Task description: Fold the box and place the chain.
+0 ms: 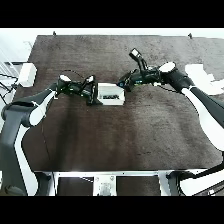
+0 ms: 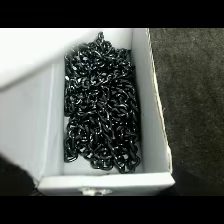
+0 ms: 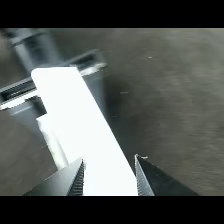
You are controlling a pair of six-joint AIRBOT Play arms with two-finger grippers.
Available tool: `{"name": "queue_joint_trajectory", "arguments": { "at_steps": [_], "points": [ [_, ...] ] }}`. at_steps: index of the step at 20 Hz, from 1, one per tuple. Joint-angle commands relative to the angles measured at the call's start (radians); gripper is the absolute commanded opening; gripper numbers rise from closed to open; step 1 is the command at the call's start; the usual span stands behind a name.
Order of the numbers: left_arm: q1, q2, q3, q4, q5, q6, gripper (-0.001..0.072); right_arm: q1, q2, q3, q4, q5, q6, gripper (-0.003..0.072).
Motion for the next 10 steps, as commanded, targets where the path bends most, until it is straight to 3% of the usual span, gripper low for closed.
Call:
{"name": "queue_joint_trajectory", "arguments": {
  "at_steps": [1,10],
  "points": [
    [0.0,0.0,0.0,0.0,0.0,0.0,0.0527,0.04,-0.003,0.002,-0.094,0.032,-0.005,0.0351],
    [0.0,0.0,0.0,0.0,0.0,0.0,0.0528,0.058,-0.004,0.006,-0.126,-0.023,-0.041,0.0351]
  ]
}}
